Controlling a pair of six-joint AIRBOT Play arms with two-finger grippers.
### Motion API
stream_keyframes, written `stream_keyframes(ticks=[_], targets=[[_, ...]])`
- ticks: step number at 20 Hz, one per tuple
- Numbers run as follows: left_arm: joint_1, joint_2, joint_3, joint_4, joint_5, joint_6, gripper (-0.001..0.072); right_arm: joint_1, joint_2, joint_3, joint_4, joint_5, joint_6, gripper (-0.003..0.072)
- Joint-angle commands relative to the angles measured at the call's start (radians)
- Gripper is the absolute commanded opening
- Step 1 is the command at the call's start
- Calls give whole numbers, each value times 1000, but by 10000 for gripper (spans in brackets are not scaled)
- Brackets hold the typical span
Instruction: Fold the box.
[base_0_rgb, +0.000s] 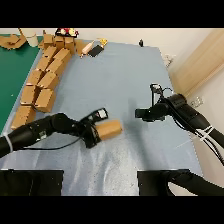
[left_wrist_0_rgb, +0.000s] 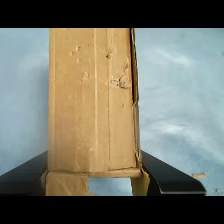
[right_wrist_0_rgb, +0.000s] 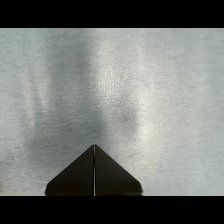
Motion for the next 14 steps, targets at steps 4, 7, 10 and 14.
stream_keyframes(ticks=[4,7,10,14], targets=[[289,82,0,434,-275,-737,508,-12,-2,1,-15,12,0,1],[412,82,0,441,-407,-843,508,-12,-2,1,-16,31,-4,1],[492,82,0,441,-438,-917,508,-12,-2,1,-16,47,-5,1],[523,84,0,505,-486,-993,507,-12,-2,1,-16,50,-19,1]])
